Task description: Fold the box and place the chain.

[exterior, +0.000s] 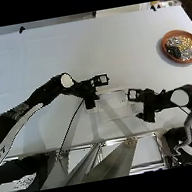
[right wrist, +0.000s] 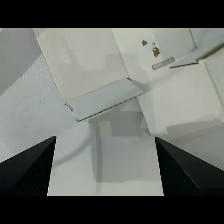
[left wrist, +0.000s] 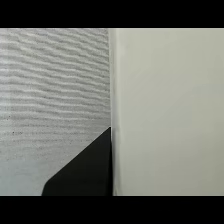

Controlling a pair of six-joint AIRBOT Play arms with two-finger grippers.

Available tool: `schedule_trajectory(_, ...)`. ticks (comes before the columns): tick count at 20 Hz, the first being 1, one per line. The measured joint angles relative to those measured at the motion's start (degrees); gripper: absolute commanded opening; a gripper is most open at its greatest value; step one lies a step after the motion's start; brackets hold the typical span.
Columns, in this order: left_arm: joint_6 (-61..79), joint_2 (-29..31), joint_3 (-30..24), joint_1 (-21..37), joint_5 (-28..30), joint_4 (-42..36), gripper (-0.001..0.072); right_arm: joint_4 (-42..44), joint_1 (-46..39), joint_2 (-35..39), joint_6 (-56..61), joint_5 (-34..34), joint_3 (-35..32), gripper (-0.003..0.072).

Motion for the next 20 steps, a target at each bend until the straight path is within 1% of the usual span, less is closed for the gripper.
schedule_trajectory(3,0.00,0.00,0.00,0.00,-0.02,0.00,0.0010,-0.33,4.76,2.62,-6.75,-8.44,-5.35,0.0697)
schedule_trajectory(5,0.00,0.00,0.00,0.00,0.00,0.00,0.0010,-0.46,6.91,4.83,-9.77,-12.20,-8.00,0.0697)
schedule_trajectory(11,0.00,0.00,0.00,0.00,0.00,0.00,0.0010,1.51,10.82,6.91,-13.05,-21.03,-10.58,0.0697)
schedule_trajectory(14,0.00,0.00,0.00,0.00,0.00,-0.02,0.0010,3.06,11.37,6.97,-13.40,-23.34,-10.84,0.0695)
schedule_trajectory(20,-0.02,0.00,0.00,0.00,0.00,0.00,0.0010,4.22,11.47,4.31,-13.84,-25.46,-10.19,0.0695)
